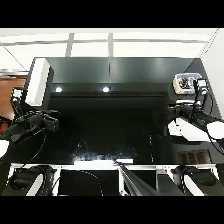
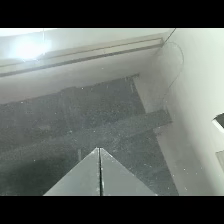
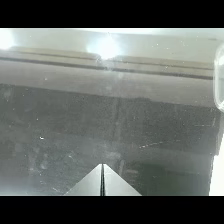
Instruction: Fold the box and place the chain.
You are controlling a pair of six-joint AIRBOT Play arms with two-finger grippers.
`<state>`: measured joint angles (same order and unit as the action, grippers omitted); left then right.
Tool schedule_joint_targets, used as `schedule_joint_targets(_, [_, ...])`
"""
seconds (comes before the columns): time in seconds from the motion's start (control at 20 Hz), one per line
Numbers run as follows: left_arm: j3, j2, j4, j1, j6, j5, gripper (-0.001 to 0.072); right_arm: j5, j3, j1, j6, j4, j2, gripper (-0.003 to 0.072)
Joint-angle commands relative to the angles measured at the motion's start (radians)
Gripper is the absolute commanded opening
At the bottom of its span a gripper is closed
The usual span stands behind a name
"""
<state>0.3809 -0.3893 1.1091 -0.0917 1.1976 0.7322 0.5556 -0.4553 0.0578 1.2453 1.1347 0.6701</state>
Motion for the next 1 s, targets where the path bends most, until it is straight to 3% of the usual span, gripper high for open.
schedule_joint_targets(0.0, [-0.001,0.001,0.000,0.000,0.000,0.000,0.0031,0.000,0.000,0.000,0.000,0.000,-0.001,0.0019])
schedule_joint_targets(0.95, [-0.001,0.001,-0.023,-0.001,0.001,-0.030,0.0031,0.000,0.000,0.000,0.001,-0.015,-0.001,0.0019])
